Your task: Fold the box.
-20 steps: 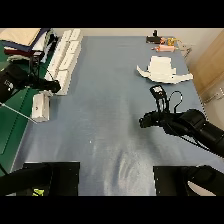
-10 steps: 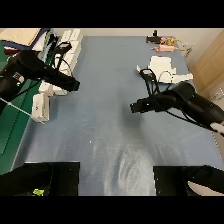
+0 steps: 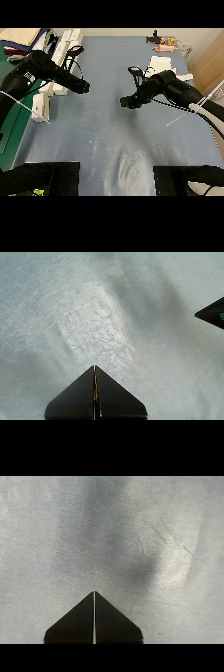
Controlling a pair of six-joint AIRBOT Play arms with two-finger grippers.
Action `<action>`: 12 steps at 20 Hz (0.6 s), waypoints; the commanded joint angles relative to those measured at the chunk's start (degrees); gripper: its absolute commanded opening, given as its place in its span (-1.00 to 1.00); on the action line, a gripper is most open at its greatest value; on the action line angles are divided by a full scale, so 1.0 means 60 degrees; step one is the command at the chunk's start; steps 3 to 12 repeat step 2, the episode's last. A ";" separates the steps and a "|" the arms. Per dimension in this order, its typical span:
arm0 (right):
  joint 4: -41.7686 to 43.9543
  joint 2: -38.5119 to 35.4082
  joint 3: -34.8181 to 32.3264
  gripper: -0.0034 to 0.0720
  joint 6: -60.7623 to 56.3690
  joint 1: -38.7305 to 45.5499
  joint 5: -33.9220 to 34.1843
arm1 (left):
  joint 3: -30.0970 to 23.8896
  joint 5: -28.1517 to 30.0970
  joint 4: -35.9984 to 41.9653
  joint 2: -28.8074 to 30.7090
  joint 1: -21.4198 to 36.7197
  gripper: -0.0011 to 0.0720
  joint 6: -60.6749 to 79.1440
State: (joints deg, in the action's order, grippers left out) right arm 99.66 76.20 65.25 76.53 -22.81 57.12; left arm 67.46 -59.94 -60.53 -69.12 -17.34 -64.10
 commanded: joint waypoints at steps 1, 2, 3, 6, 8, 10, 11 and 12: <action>0.0106 0.0087 0.0080 -0.90 0.0004 -0.0004 0.0069 | 0.0015 -0.0011 0.0051 -0.0007 -0.0029 -0.93 -0.0004; 0.0106 0.0087 0.0080 -0.90 0.0004 -0.0004 0.0069 | 0.0011 -0.0011 0.0051 -0.0011 -0.0029 -0.93 -0.0004; 0.0106 0.0087 0.0080 -0.90 0.0004 -0.0004 0.0069 | 0.0011 -0.0011 0.0051 -0.0011 -0.0029 -0.93 -0.0004; 0.0106 0.0087 0.0080 -0.90 0.0004 -0.0004 0.0069 | 0.0011 -0.0011 0.0051 -0.0011 -0.0029 -0.93 -0.0004; 0.0106 0.0087 0.0080 -0.90 0.0004 -0.0004 0.0069 | 0.0011 -0.0011 0.0051 -0.0011 -0.0029 -0.93 -0.0004; 0.0106 0.0087 0.0080 -0.90 0.0004 -0.0004 0.0069 | 0.0011 -0.0011 0.0051 -0.0011 -0.0029 -0.93 -0.0004; 0.0106 0.0087 0.0080 -0.90 0.0004 -0.0004 0.0069 | 0.0011 -0.0011 0.0051 -0.0011 -0.0029 -0.93 -0.0004; 0.0106 0.0087 0.0080 -0.90 0.0004 -0.0004 0.0069 | 0.0011 -0.0011 0.0051 -0.0011 -0.0029 -0.93 -0.0004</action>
